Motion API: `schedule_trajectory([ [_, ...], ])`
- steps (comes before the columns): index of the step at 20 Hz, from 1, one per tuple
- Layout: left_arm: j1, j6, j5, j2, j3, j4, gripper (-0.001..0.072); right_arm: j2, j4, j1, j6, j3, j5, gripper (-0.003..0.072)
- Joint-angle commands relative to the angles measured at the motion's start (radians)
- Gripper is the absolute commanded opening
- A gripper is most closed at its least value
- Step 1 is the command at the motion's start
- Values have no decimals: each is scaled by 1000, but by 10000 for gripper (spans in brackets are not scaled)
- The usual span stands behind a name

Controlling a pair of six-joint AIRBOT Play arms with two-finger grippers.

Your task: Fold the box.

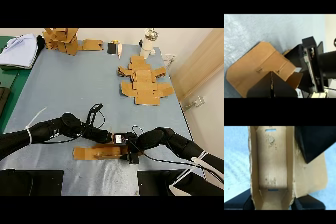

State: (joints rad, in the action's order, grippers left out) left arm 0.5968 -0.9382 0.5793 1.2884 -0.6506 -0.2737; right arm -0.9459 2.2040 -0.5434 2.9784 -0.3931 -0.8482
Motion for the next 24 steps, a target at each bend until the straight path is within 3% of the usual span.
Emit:
schedule_trajectory([
  [1,0,-5,7,22,-1,-26,14,0,0,-1,0,0,1,534],
  [5,-27,11,12,20,-18,-27,14,0,0,0,0,0,1,534],
  [9,-143,121,95,-54,-43,-37,14,0,0,0,0,0,1,534],
  [13,-183,140,217,-163,-39,-252,13,0,0,0,0,0,1,534],
  [16,-116,173,344,-274,-38,-416,12,0,0,0,0,0,1,534],
  [20,87,296,387,-393,-38,-659,43,0,0,0,0,0,1,534],
  [21,133,299,378,-392,-38,-703,411,0,0,0,0,0,1,534],
  [22,173,299,358,-381,-36,-746,698,0,0,0,0,0,1,534],
  [24,217,299,355,-343,-35,-813,685,0,0,0,0,0,1,534],
])
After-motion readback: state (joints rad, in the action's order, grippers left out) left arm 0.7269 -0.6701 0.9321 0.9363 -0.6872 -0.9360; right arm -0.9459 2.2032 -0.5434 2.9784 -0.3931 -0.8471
